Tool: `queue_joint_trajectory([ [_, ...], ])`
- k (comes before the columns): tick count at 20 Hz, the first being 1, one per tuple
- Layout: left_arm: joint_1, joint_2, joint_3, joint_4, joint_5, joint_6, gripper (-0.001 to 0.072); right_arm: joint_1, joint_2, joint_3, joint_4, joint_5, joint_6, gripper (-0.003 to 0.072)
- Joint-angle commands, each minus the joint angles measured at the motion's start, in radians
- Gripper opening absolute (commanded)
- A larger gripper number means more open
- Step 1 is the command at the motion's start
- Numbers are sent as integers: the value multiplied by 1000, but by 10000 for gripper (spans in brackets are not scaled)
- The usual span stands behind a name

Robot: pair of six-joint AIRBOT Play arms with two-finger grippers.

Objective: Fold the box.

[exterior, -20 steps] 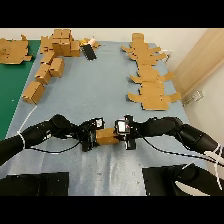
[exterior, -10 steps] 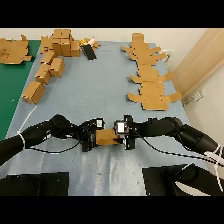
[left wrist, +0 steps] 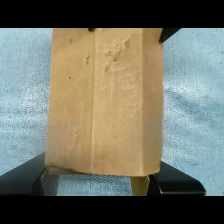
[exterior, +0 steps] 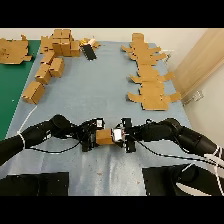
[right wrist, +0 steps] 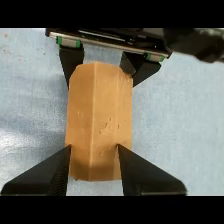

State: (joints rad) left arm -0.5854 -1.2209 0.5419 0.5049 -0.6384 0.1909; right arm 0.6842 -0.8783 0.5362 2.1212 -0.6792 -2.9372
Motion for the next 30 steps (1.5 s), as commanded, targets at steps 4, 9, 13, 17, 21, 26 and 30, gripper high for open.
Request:
queue_joint_trajectory([
  [4, 0, 1, 0, 0, 1, 0, 428, 21, 1, 1, -49, 32, 27, 447],
  [9, 0, 1, 0, 0, 1, 0, 427, 22, 11, 1, -46, 24, 28, 370],
  [13, 0, 1, 0, 0, 1, 0, 428, 22, 34, 1, -47, 14, 35, 287],
  [17, 0, 1, 0, 0, 0, 0, 427, 22, 24, 0, -48, 14, 42, 231],
  [21, 0, 1, 0, 0, 1, 0, 427, 22, 25, 1, -49, 16, 42, 226],
  [26, 0, 1, 0, 0, 1, 0, 427, 53, 55, 0, -66, 9, 44, 486],
  [30, 0, 1, 0, 0, 0, 0, 427, 77, 36, 0, -185, 45, 184, 479],
])
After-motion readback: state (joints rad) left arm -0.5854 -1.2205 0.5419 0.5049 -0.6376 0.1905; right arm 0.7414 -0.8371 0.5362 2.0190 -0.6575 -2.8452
